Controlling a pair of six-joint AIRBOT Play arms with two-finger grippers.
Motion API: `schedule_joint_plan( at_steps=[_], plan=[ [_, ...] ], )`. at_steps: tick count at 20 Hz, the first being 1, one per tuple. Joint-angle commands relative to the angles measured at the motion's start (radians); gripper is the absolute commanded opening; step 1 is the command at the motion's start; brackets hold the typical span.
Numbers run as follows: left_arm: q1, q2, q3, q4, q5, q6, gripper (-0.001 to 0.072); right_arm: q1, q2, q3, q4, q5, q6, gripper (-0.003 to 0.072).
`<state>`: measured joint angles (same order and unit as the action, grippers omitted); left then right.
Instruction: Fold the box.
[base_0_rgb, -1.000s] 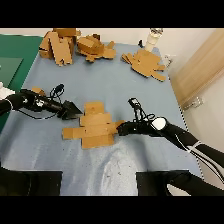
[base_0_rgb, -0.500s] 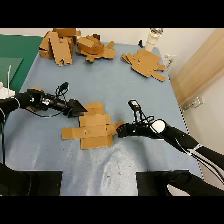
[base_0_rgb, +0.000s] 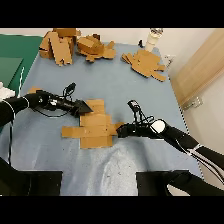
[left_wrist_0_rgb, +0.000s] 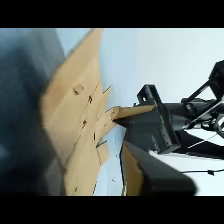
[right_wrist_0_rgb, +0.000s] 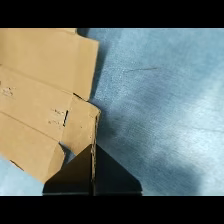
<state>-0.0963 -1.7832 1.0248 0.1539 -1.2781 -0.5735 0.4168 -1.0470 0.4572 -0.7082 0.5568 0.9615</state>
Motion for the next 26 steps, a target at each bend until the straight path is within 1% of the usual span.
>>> schedule_joint_plan(
  at_steps=[1, 3, 9, 10, 11, 13, 19, 20, 21, 22, 24, 26],
  plan=[
    [-0.010, -0.006, 0.027, -0.020, -0.008, 0.040, 0.0345, 0.001, 0.001, -0.001, -0.011, 0.015, 0.000, 0.0002],
    [-0.010, -0.006, 0.029, -0.019, -0.008, 0.046, 0.0344, 0.001, 0.001, -0.001, -0.011, 0.014, 0.000, 0.0002],
    [-0.010, -0.006, 0.029, 0.034, -0.063, 0.064, 0.0342, 0.001, 0.001, -0.001, -0.014, 0.008, 0.000, 0.0002],
    [-0.010, -0.007, 0.029, 0.051, -0.068, 0.066, 0.0220, 0.001, 0.001, -0.001, -0.014, 0.007, 0.000, 0.0002],
    [-0.010, -0.007, 0.029, 0.068, -0.069, 0.070, 0.0052, 0.001, 0.001, -0.001, -0.014, 0.007, 0.000, 0.0002],
    [-0.010, -0.007, 0.029, 0.089, -0.069, 0.076, 0.0055, 0.001, 0.001, -0.001, -0.014, 0.006, 0.000, 0.0002],
    [-0.010, -0.007, 0.029, 0.086, -0.085, 0.127, 0.0053, 0.001, 0.001, -0.001, -0.014, 0.006, 0.000, 0.0003],
    [-0.010, -0.007, 0.029, 0.086, -0.091, 0.164, 0.0017, 0.001, 0.001, 0.000, -0.014, 0.007, 0.001, 0.0009],
    [-0.010, -0.007, 0.029, 0.085, -0.097, 0.196, 0.0017, 0.001, 0.001, 0.000, -0.013, 0.006, 0.006, 0.0110],
    [-0.010, -0.007, 0.029, 0.079, -0.103, 0.215, 0.0017, 0.001, 0.001, 0.000, -0.014, 0.005, 0.021, 0.0168],
    [-0.010, -0.006, 0.029, 0.032, -0.139, 0.272, 0.0016, -0.005, 0.001, 0.001, -0.040, -0.018, 0.081, 0.0168],
    [-0.018, 0.001, 0.030, -0.026, -0.185, 0.349, 0.0016, -0.039, 0.002, 0.015, -0.102, -0.014, 0.180, 0.0168]
  ],
)
